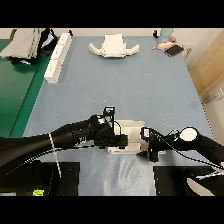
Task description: Fold the box.
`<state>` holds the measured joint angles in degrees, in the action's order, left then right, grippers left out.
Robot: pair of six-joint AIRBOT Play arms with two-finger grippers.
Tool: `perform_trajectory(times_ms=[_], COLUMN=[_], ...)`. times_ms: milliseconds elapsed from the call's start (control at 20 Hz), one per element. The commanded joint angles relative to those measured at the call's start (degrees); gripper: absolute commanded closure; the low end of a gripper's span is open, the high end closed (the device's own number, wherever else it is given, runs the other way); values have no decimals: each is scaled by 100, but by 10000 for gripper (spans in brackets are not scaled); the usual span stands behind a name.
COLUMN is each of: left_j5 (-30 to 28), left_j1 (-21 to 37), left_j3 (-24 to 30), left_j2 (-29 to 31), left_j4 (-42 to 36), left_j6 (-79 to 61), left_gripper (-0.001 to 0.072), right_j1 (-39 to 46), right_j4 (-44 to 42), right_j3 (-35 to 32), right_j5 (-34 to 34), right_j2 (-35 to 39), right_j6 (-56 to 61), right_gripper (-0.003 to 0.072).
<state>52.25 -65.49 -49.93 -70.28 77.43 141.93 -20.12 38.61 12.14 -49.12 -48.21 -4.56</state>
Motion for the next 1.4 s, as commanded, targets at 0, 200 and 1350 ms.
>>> perform_trajectory(times_ms=[0, 200, 1350], left_j5=[22, 85, 2275], left_j1=[4, 24, 24], left_j3=[-2, -2, -1211], left_j2=[61, 190, 219], left_j4=[-144, -136, -149], left_j6=[-28, -28, -599], left_gripper=[100, 100, 14], right_j1=[2, 2, 2], right_j4=[-2, -2, -2], right_j3=[4, 4, 4], right_j5=[0, 0, 0], right_j2=[7, 4, 4], right_j6=[2, 2, 2], right_gripper=[175, 174, 175])
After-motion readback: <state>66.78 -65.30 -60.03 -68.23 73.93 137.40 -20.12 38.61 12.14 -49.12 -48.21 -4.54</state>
